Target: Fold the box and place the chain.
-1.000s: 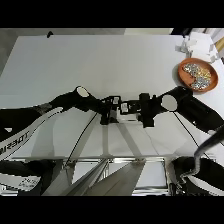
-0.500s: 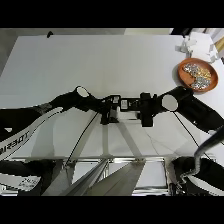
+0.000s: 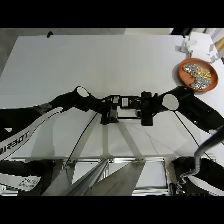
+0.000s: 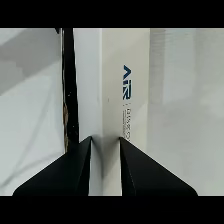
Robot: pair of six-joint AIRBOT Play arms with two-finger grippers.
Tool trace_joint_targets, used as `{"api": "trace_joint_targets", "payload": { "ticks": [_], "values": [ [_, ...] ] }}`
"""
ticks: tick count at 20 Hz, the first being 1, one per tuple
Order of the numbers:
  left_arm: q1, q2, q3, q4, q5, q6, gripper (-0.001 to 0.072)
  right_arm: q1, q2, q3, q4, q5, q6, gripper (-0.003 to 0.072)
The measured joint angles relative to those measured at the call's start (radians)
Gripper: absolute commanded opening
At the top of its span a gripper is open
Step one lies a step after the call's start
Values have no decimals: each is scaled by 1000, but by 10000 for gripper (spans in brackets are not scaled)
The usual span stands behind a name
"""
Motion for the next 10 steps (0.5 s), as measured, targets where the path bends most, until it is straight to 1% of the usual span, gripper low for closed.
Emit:
{"api": "trace_joint_targets", "payload": {
  "ticks": [7,10],
  "values": [
    [0,0,0,2,-1,4,206,-1,-10,-30,56,-1,2,159],
    [0,0,0,3,-2,4,206,-1,-11,-35,66,5,2,276]
  ]
}}
